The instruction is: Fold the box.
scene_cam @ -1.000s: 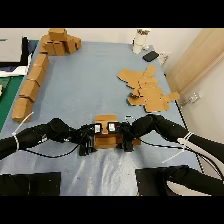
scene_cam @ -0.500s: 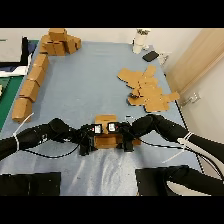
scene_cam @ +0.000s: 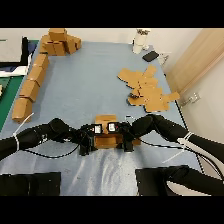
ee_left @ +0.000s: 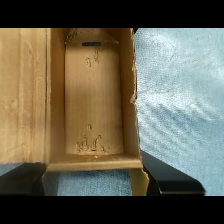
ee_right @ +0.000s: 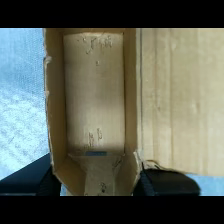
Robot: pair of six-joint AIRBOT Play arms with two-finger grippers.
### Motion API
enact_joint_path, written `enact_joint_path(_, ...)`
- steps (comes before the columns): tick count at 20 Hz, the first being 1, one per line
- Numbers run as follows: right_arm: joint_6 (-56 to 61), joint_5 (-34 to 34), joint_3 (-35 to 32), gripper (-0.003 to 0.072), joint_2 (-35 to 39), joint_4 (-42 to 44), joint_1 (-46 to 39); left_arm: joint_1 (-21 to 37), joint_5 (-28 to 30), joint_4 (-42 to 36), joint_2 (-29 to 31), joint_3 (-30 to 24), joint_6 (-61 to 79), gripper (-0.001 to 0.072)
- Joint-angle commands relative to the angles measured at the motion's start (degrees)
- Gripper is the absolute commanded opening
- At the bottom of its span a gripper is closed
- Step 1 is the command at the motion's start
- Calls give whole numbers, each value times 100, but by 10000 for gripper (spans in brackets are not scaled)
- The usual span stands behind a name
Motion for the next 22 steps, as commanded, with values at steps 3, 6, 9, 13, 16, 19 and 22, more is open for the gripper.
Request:
enact_joint_path(3, 2, 4, -2, 496, -4, 2, 2, 2, 9, 0, -2, 7, 2, 402)
enact_joint_path(6, 2, 4, 0, 496, -4, 2, 2, 0, 2, 0, -2, 7, 2, 402)
enact_joint_path(9, 2, 7, 0, 497, -2, -15, 2, 0, 2, 0, -2, 7, 2, 402)
enact_joint_path(13, 2, 4, 0, 496, -2, -13, 4, 0, 0, 0, -2, 7, 2, 403)
enact_joint_path(16, 2, 22, 9, 717, 9, 57, 4, 0, 0, 0, -2, 7, 2, 403)
enact_joint_path(19, 518, -70, 120, 720, 192, -85, -13, 0, -9, 0, -2, 7, 2, 402)
enact_joint_path(22, 1338, -332, 179, 720, 468, -977, -46, 0, -4, 0, -2, 7, 2, 402)
